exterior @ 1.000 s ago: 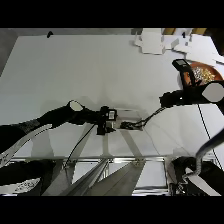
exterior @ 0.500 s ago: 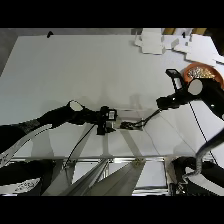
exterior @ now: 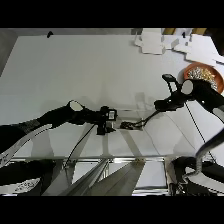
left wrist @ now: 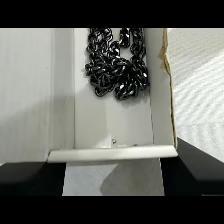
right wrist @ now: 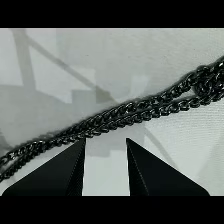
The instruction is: Fold the box and place the chain.
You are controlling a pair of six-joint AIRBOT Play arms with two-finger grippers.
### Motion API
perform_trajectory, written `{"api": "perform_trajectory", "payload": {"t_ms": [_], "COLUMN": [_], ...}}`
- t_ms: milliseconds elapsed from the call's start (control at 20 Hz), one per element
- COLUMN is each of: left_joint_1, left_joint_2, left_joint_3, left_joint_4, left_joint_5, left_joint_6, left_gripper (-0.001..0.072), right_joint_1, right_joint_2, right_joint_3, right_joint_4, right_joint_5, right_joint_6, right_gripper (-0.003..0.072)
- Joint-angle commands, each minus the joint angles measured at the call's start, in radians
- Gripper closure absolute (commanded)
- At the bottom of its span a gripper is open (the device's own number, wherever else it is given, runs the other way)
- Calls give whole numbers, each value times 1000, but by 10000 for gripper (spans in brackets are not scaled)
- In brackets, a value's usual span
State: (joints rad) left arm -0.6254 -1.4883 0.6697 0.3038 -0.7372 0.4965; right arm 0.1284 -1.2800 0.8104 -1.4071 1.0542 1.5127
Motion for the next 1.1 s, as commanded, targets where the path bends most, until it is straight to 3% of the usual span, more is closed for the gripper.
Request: {"api": "perform_trajectory", "payload": {"t_ms": [0,1050], "left_joint_1": [0,0], "left_joint_2": [0,0], "left_joint_3": [0,0], "left_joint_4": [0,0], "left_joint_5": [0,0], "left_joint_6": [0,0], "left_gripper": [437,437], "right_joint_1": [-1,-1], "right_joint_2": [-16,-20], "right_joint_3": [0,0], "right_joint_4": [-12,-132], "right_joint_5": [0,-42], "right_joint_6": [14,89], "right_gripper": [397,457]}}
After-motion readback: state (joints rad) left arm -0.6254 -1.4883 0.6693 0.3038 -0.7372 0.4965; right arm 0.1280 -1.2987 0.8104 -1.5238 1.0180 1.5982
